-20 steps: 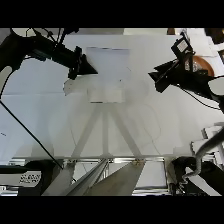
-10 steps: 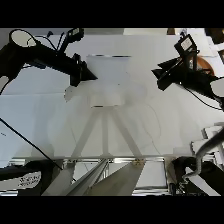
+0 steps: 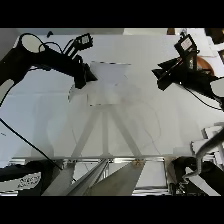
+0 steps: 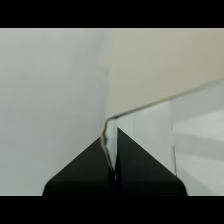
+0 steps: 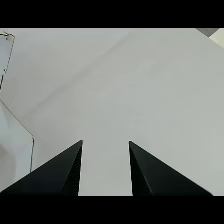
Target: Fold the box and place the chain.
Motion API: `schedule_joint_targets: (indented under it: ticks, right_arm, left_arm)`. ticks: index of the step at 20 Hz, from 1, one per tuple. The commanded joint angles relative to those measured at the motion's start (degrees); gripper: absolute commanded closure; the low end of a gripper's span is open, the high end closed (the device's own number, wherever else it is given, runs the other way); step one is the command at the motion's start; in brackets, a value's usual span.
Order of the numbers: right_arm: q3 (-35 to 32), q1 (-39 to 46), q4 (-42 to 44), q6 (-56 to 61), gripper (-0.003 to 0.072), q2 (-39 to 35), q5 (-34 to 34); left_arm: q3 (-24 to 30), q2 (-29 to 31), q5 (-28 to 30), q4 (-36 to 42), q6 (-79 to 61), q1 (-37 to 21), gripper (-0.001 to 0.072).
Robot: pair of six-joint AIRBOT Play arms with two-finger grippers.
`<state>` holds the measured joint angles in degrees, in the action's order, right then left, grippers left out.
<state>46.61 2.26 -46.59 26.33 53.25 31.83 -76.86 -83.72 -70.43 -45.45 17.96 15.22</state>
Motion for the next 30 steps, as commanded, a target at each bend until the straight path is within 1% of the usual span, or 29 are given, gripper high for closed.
schedule_joint_targets:
  ticks: [1,3,4,6,7,9,10,15,19,23,27,30]
  right_arm:
    - [0.07,0.00,0.00,0.00,0.0396,-0.04,0.00]
    - [0.07,0.00,0.00,0.00,0.0396,-0.04,0.00]
    - [0.07,0.00,0.00,0.00,0.0396,-0.04,0.00]
    - [0.07,0.00,0.00,0.00,0.0396,-0.04,0.00]
    - [0.07,0.00,0.00,0.00,0.0396,-0.04,0.00]
    - [0.07,0.00,0.00,0.00,0.0396,-0.04,0.00]
    - [0.07,0.00,0.00,0.00,0.0396,-0.04,0.00]
    - [0.07,0.00,0.00,0.00,0.0396,-0.04,0.00]
    - [0.07,0.00,0.00,0.00,0.0396,-0.04,0.00]
    - [0.07,0.00,0.00,0.00,0.0396,-0.04,0.00]
    - [0.07,0.00,0.00,0.00,0.0396,-0.04,0.00]
    - [0.07,0.00,0.00,0.00,0.0396,-0.04,0.00]
  left_arm:
    - [5.07,-1.64,2.05,9.33,-10.99,0.09,0.0705]
    - [8.04,-4.44,1.27,12.68,-16.20,0.09,0.0704]
    - [8.81,-6.29,0.52,12.41,-16.68,0.09,0.0704]
    - [9.27,-10.16,-0.35,11.74,-16.70,-0.20,0.0705]
    - [9.27,-11.63,0.15,11.74,-17.55,-0.26,0.0705]
    - [9.27,-13.35,0.96,11.87,-23.98,-0.24,0.0705]
    - [9.31,-13.88,1.22,12.39,-25.99,-0.22,0.0706]
    - [9.42,-14.64,3.63,18.10,-26.71,-0.26,0.0708]
    - [10.08,-14.69,7.48,21.07,-29.38,-0.28,0.0708]
    - [12.61,-15.21,7.63,22.88,-32.13,-0.70,0.0705]
    - [12.74,-18.05,7.23,22.51,-32.50,-1.29,0.0705]
    - [12.74,-19.21,6.80,22.56,-35.58,-1.27,0.0705]
